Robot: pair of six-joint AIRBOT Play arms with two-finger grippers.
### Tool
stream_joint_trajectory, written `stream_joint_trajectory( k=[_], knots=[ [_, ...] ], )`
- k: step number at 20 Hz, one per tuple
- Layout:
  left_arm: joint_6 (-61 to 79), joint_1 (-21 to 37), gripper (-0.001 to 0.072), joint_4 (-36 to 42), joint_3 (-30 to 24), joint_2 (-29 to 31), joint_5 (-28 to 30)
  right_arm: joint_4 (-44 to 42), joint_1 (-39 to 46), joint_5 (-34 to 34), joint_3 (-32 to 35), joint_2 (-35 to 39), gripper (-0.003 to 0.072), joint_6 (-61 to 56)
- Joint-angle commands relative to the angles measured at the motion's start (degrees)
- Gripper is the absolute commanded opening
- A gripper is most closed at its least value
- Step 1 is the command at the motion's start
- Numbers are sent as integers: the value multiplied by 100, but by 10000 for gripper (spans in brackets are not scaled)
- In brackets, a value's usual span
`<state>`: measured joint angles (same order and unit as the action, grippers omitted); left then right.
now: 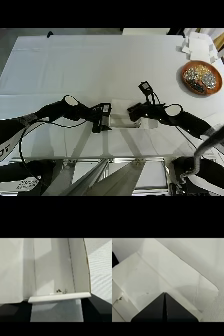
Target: Fold the box and place the chain.
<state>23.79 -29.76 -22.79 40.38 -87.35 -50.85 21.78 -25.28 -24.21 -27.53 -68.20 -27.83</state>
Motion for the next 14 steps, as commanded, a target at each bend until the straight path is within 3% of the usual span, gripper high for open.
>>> stream_joint_trajectory(
  k=[1, 10, 12, 14],
  knots=[
    [20, 2, 412, -4, -2, 0, 2, 737, -7, -238, -22, -90, 13, -688],
    [20, 2, 412, -2, -2, 0, 2, 916, 463, -1604, -925, 975, 13, -597],
    [20, 2, 412, -4, -2, 0, 2, 1764, 505, -2157, -925, 1360, 12, -527],
    [20, 2, 412, -4, -2, 0, 2, 3191, 507, -3091, -925, 1569, 12, -527]
  ],
)
